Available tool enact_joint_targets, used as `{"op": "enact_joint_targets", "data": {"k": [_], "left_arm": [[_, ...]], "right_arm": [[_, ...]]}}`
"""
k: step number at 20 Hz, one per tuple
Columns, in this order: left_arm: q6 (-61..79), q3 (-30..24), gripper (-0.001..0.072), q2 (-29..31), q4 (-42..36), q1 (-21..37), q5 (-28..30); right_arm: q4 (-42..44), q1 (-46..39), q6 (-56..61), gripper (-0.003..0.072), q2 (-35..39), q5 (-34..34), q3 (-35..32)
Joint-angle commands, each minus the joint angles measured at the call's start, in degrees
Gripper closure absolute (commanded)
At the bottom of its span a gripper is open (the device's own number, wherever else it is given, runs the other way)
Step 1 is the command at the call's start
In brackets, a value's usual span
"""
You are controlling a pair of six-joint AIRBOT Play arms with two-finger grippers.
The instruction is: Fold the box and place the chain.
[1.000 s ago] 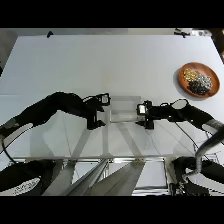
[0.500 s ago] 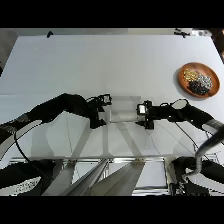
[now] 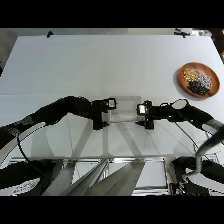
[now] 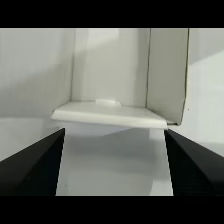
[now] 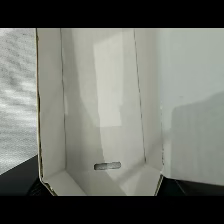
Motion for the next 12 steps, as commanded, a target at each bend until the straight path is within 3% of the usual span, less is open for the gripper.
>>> {"op": "enact_joint_targets", "data": {"k": [1,12], "left_arm": [[0.0,1.9,0.0006,0.0,0.2,-0.4,-0.1],[0.0,2.6,0.0010,-0.5,0.3,-1.1,1.7]], "right_arm": [[0.0,0.0,0.0,0.0207,0.0,0.0,0.0],[0.0,0.0,0.0,0.0207,0.0,0.0,0.0]]}}
